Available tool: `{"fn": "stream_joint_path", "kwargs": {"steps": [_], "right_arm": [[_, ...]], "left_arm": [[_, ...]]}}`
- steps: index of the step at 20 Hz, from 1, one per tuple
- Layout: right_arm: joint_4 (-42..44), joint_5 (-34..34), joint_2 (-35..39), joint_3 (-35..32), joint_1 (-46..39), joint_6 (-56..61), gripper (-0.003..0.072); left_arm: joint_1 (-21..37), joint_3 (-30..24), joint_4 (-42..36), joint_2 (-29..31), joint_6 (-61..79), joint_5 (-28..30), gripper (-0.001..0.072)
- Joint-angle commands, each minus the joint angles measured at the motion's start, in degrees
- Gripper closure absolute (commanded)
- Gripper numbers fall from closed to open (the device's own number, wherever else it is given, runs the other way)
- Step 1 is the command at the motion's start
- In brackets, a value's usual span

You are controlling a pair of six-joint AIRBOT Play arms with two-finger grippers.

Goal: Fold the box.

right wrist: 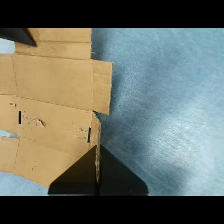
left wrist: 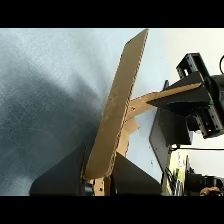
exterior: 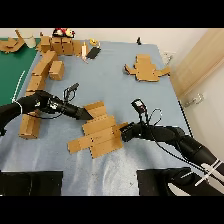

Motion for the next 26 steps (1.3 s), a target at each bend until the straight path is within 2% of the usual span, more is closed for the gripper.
{"fn": "stream_joint_path", "kwargs": {"steps": [1,3,4,5,11,12,13,14,17,20,24,26], "right_arm": [[0.02,0.04,-0.04,0.0,-0.02,0.02,0.0684],[0.02,0.02,-0.04,0.0,-0.04,0.02,0.0684],[0.02,0.02,-0.04,0.0,-0.02,0.02,0.0684],[0.02,0.04,-0.04,0.0,-0.04,0.02,0.0684],[0.0,0.07,-0.04,0.0,-0.04,0.0,0.0681],[0.0,0.07,-0.04,0.0,-0.07,0.0,0.0642],[0.0,0.44,-0.04,0.0,-0.15,0.02,0.0424],[-0.04,1.01,-0.04,0.02,-0.61,0.81,0.024],[-3.15,1.51,-0.02,2.49,-5.57,10.64,0.0239],[-4.98,1.49,0.02,7.82,-12.41,11.58,0.024],[-4.9,1.36,0.02,13.7,-18.51,14.32,0.0251],[-4.87,1.33,0.0,14.16,-18.84,15.41,0.0251]], "left_arm": [[-0.04,-0.02,-0.04,-0.04,0.81,-0.15,0.0544],[-0.04,-0.02,-0.07,-0.04,0.81,-0.26,0.0544],[-0.04,-0.02,-0.04,-0.04,0.85,-0.61,0.0577],[-0.04,-0.02,-0.02,-0.04,1.4,-1.2,0.0695],[-0.04,0.0,-0.04,-0.04,2.34,-3.13,0.0695],[-0.04,0.04,-0.04,-0.04,2.47,-3.13,0.0695],[-0.04,0.28,-0.04,0.02,3.15,-3.1,0.0695],[-0.07,0.79,-0.04,0.13,3.19,-3.19,0.0695],[-1.97,3.19,-0.13,1.14,6.67,-5.07,0.0695],[-6.08,3.76,0.02,4.72,11.52,0.24,0.0695],[-12.15,3.74,0.72,8.17,20.79,2.82,0.0696],[-14.03,3.65,4.59,8.46,22.8,3.02,0.0696]]}}
